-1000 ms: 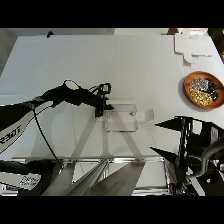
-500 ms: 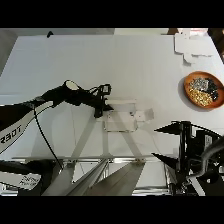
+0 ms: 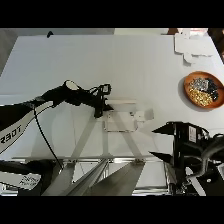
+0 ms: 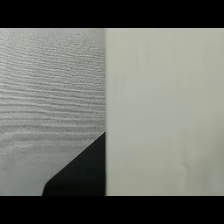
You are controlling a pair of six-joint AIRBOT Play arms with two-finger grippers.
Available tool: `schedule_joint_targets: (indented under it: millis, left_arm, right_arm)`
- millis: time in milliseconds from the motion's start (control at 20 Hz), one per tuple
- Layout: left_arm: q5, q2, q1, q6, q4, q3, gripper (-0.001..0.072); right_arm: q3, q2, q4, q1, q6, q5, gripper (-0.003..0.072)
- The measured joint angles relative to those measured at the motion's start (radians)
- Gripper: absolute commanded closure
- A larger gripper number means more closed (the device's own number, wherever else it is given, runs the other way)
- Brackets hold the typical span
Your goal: Fold the box and place the chain.
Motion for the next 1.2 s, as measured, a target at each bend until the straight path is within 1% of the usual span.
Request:
schedule_joint_targets:
  millis: [100,300,600,900,1200]
  left_arm:
    - [0.000,0.000,0.000,0.000,0.000,0.000,0.0687]
    - [0.000,0.000,0.000,0.000,0.000,0.000,0.0687]
    - [0.000,0.000,0.000,0.000,0.000,0.000,0.0687]
    - [0.000,0.000,0.000,0.000,0.000,0.000,0.0687]
    - [0.000,0.000,0.000,0.000,0.000,0.000,0.0687]
  right_arm:
    - [-0.002,-0.048,-0.001,0.000,-0.038,-0.063,0.0019]
    - [-0.003,-0.182,-0.003,0.000,-0.187,-0.174,0.0019]
    - [-0.006,-0.366,-0.004,0.001,-0.411,-0.292,0.0019]
    - [-0.077,-0.480,-0.002,0.057,-0.521,-0.436,0.0019]
    - [-0.097,-0.625,0.048,0.075,-0.621,-0.555,0.0019]
